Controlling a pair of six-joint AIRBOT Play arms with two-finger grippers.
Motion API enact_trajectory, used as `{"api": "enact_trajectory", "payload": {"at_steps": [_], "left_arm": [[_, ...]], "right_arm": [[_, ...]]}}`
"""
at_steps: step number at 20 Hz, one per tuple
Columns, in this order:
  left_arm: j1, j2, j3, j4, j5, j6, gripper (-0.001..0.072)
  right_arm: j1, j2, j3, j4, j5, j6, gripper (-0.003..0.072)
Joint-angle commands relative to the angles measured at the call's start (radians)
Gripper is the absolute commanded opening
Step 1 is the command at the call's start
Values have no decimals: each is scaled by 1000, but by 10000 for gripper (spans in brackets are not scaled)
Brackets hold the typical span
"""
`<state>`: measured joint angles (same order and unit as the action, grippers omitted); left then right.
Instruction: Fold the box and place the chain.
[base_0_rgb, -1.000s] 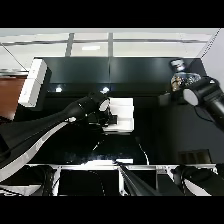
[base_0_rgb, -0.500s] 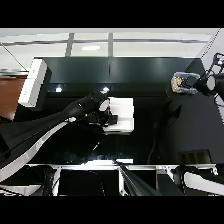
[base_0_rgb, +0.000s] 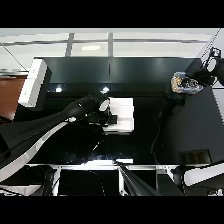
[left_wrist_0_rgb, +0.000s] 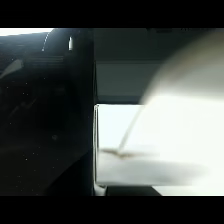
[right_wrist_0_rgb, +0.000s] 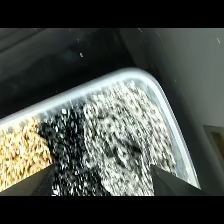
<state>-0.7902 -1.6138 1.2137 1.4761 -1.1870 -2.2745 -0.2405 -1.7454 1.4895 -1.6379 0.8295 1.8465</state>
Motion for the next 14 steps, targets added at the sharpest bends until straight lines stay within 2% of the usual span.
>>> {"api": "enact_trajectory", "payload": {"at_steps": [1,2,5,6,7,8,12,14], "left_arm": [[0,0,0,0,0,0,34],[0,0,0,0,0,0,33],[0,0,0,0,0,0,33],[0,0,0,0,0,0,34],[0,0,0,0,0,0,33],[0,0,0,0,0,0,34],[0,0,0,0,0,0,34],[0,0,0,0,0,0,34]], "right_arm": [[-7,-61,58,5,11,-26,671],[-8,-67,58,4,13,-26,600],[-12,-75,58,-13,22,-25,600],[-15,-75,58,-14,25,-25,542],[-17,-75,58,-15,32,-25,539],[-18,-75,58,-16,43,-26,480],[-19,-82,58,-15,98,-26,480],[-19,-82,58,-15,123,-26,328]]}}
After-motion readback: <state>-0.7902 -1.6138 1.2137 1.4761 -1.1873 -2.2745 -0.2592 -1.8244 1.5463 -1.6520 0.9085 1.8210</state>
